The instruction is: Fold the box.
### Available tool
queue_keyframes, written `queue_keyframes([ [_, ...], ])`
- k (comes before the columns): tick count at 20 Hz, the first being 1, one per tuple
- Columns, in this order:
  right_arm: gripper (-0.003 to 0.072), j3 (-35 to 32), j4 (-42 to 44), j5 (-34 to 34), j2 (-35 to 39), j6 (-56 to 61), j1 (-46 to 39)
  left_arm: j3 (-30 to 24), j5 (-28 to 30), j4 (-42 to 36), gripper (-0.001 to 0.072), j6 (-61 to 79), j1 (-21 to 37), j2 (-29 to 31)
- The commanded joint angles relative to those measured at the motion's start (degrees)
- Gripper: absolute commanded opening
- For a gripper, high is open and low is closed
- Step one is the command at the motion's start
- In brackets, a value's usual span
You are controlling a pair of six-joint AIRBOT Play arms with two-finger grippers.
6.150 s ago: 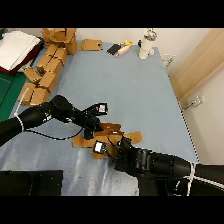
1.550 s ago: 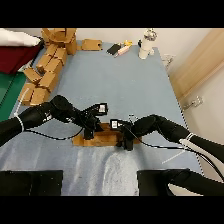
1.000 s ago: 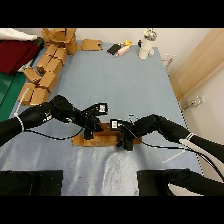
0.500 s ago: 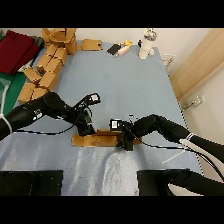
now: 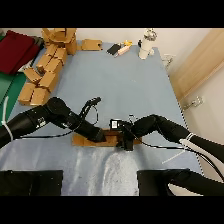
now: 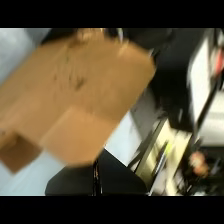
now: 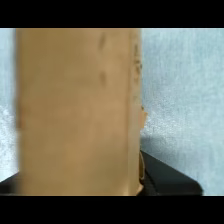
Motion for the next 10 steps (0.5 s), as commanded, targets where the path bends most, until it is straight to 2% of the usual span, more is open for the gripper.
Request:
queue_keyframes([
  [1,0.0517,0.0,0.0,0.0,0.0,0.0,0.1,-0.1,14.9,-12.5,0.0007,0.2,-1.4,-4.9],
  [5,0.0517,0.0,0.0,-0.3,0.0,0.0,0.1,0.9,22.8,-12.4,0.0007,0.3,-0.4,-9.3],
  [10,0.0517,0.0,0.0,-0.3,0.0,0.0,0.1,1.1,23.3,-8.4,0.0007,-0.5,0.0,-12.8],
])
